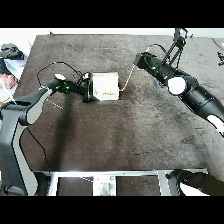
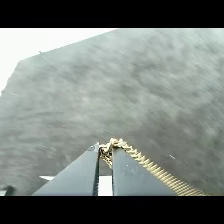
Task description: Fold the box and place the chain.
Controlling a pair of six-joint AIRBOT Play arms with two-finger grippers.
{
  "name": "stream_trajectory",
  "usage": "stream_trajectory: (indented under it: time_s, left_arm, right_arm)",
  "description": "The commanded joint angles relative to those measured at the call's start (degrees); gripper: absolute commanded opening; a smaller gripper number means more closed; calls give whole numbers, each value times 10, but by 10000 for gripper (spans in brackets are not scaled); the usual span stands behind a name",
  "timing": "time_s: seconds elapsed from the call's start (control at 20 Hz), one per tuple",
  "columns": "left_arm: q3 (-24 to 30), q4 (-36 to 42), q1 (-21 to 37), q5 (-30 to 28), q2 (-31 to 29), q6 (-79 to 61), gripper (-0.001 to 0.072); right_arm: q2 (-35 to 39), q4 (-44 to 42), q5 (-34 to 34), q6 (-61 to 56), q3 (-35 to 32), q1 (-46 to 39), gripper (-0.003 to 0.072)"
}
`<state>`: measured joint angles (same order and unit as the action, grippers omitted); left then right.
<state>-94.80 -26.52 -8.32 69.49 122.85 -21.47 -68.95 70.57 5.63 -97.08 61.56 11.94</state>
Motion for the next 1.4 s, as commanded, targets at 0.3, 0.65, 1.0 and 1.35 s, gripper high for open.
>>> stream_trajectory:
  time_s: [0.3, 0.65, 1.0, 1.35]
  left_arm:
    - [0, 0, 0, 0, 0, 0, 365]
    - [0, 0, 0, 0, 0, 0, 365]
    - [0, 0, 0, 0, 0, 0, 365]
    - [0, 0, 0, 0, 0, 0, 365]
  right_arm:
    - [18, 12, -116, 0, 24, 105, -15]
    - [-12, 12, -138, -7, 28, 122, -15]
    - [-92, 11, -101, -21, 28, 136, -14]
    - [-105, 77, -23, 51, 28, 79, 217]
